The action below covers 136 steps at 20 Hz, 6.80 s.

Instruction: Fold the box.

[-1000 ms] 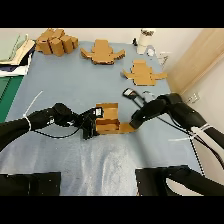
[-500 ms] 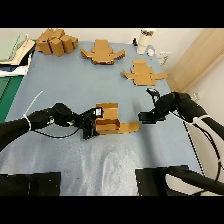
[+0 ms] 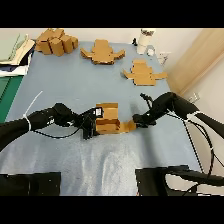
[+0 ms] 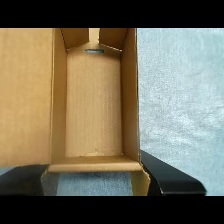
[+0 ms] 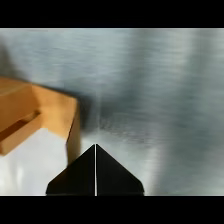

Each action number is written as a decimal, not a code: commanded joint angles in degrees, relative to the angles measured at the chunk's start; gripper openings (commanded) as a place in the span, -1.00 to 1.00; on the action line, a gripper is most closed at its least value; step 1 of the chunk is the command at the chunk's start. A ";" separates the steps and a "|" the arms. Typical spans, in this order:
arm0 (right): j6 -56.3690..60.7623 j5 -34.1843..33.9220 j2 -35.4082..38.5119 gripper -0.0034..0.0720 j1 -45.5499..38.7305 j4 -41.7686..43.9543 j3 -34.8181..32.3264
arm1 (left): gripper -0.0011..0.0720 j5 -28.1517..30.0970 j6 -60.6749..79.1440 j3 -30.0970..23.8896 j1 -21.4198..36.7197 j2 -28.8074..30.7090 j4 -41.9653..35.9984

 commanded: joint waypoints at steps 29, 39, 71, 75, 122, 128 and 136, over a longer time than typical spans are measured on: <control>8.35 12.70 4.74 0.16 17.86 -4.92 2.91 | 0.48 0.04 0.00 0.07 -0.02 -0.02 0.02; 40.81 11.67 2.23 0.16 34.88 -33.03 8.31 | 0.48 0.04 0.00 0.07 -0.02 -0.02 0.02; 52.30 -3.61 4.90 0.45 37.59 -35.26 12.96 | 0.48 0.04 0.00 0.07 -0.02 -0.02 0.02; 49.18 -3.85 9.53 -0.29 29.24 -35.26 12.96 | 0.48 0.04 0.00 0.07 -0.02 -0.02 0.02; -30.71 30.01 17.14 -0.19 38.66 -19.26 -6.80 | 0.48 0.04 0.00 0.07 -0.02 -0.02 0.02; -35.28 32.06 15.78 0.51 38.64 -21.57 -6.80 | 0.48 0.04 0.00 0.07 -0.02 -0.02 0.02; -37.07 35.56 13.53 0.62 41.13 -26.03 -6.80 | 0.48 0.04 0.00 0.07 -0.02 -0.02 0.02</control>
